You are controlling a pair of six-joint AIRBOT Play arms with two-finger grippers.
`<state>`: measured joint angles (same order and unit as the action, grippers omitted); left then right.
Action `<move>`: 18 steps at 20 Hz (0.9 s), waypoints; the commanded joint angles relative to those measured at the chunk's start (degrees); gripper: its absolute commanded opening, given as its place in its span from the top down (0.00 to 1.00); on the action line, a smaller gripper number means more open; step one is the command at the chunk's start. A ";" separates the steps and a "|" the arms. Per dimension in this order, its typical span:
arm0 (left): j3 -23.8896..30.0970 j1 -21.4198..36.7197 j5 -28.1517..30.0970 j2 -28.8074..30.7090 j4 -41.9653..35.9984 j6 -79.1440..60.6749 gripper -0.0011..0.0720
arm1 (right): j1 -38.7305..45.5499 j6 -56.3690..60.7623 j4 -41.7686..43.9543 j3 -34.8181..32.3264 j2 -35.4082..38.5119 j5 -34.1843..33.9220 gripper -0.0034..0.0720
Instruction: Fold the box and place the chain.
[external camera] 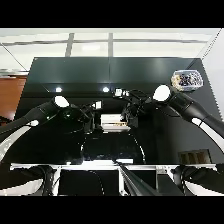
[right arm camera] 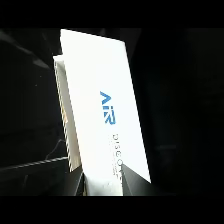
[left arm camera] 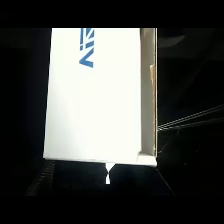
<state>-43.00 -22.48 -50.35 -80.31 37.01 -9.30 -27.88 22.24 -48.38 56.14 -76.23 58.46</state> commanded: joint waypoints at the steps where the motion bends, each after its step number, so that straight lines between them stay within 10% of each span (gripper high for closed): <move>1: -0.02 0.00 0.22 -0.02 -0.02 0.07 0.53 | -0.02 0.04 -0.35 -0.04 -0.02 1.90 0.64; 18: -0.02 0.00 0.22 -0.02 -0.02 0.09 0.53 | 0.00 3.23 -0.35 -0.02 0.00 5.46 0.60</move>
<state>-42.98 -22.48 -50.15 -80.31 37.01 -9.17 -27.88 24.10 -49.06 56.07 -76.27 62.87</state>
